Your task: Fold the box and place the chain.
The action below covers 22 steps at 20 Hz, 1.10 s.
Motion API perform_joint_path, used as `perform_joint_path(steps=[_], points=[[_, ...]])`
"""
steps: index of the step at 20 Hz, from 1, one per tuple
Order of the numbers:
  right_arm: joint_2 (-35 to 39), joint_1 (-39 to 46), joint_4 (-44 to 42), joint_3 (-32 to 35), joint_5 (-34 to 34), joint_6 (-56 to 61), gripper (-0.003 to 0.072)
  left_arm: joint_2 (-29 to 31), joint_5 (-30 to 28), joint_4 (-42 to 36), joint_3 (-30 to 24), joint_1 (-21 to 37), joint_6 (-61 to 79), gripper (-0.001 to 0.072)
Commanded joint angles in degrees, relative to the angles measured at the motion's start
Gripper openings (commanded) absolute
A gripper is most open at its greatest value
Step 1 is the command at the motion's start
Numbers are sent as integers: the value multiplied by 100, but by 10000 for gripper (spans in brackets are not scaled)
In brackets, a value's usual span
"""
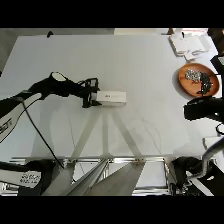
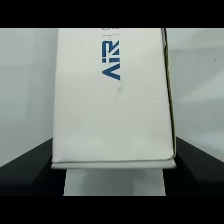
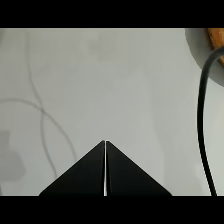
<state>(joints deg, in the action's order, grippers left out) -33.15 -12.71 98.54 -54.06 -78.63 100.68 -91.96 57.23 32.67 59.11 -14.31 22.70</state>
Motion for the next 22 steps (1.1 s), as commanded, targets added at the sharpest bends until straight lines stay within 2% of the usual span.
perform_joint_path(steps=[1, 5, 8, 10, 12, 14, 16, 19, 22], points=[[4, -2, -2, -2, 273, -2, 12, 966, -378, 466, 7, 13, -807, 8], [4, -2, -2, -2, 306, -7, 12, 2420, -1696, 1373, 7, 13, -2170, 8], [4, -2, -4, -2, 306, -4, 12, 3254, -2706, 2706, 7, 48, -3593, 8], [4, -2, -7, -2, 306, -4, 12, 3620, -3008, 3410, 7, 291, -4826, 8], [4, -2, -7, -2, 306, -7, 12, 3858, -3032, 3882, 7, 809, -6304, 8], [4, -2, -7, -2, 306, -7, 12, 3928, -2887, 4183, 7, 1502, -7611, 8], [4, -2, -7, -2, 308, -7, 12, 3873, -2656, 4194, 4, 2229, -8330, 12], [4, -2, -9, -2, 308, -4, 12, 3582, -2437, 4194, 2, 3082, -8446, 14], [4, -2, -35, -2, 308, -2, 12, 2951, -2441, 4190, 2, 3449, -8448, 14]])
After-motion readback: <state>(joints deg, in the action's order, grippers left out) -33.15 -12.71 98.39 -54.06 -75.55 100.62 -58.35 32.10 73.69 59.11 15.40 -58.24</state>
